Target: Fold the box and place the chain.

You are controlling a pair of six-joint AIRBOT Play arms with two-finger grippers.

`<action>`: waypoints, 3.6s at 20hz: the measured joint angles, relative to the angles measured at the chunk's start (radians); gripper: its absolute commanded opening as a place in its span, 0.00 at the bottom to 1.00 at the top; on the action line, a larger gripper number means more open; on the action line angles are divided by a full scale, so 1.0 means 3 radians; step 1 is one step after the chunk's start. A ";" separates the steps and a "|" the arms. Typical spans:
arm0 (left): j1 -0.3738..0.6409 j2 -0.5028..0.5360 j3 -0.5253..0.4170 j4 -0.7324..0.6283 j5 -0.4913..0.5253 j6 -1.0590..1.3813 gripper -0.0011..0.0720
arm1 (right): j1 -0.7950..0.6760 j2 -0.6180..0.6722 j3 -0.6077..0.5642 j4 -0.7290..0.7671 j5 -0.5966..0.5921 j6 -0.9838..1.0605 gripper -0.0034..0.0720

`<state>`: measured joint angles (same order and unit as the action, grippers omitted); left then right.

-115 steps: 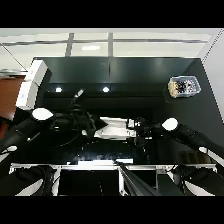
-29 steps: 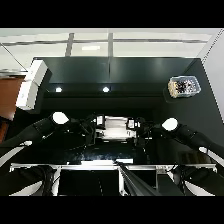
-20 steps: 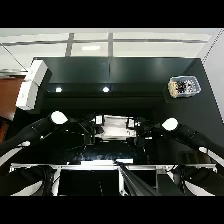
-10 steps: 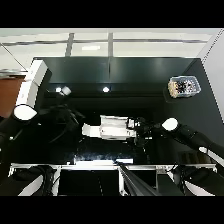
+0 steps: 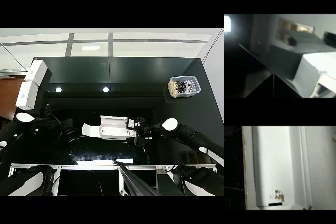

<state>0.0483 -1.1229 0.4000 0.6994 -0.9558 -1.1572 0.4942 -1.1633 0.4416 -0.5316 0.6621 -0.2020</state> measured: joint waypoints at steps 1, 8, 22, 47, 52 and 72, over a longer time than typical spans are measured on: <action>-0.0080 -0.0092 -0.0010 -0.0094 0.0004 0.0003 0.05 | 0.0000 0.0000 -0.0001 0.0000 0.0000 0.0000 0.74; -0.0580 -0.0453 0.0039 -0.0603 0.0015 0.0286 0.64 | 0.0000 0.0000 0.0000 -0.0001 0.0000 0.0000 0.74; -0.0706 -0.0422 0.0696 -0.0273 -0.0632 0.0299 0.96 | 0.0000 0.0000 -0.0001 0.0000 -0.0001 0.0000 0.74; -0.1589 -0.0051 0.0745 0.0010 0.0080 -0.0511 0.64 | 0.0000 0.0000 0.0000 0.0000 -0.0003 0.0001 0.74; -0.1840 -0.0048 0.0773 0.0231 0.0300 -0.0818 0.64 | 0.0000 0.0000 -0.0001 -0.0001 -0.0003 0.0001 0.74; -0.2659 -0.0093 0.0918 0.1748 0.0806 -0.2684 0.64 | 0.0000 0.0000 0.0000 0.0000 -0.0001 0.0001 0.74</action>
<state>-0.7494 -1.1507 0.6754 1.2240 -0.7139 -1.9625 0.4942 -1.1633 0.4416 -0.5316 0.6617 -0.2016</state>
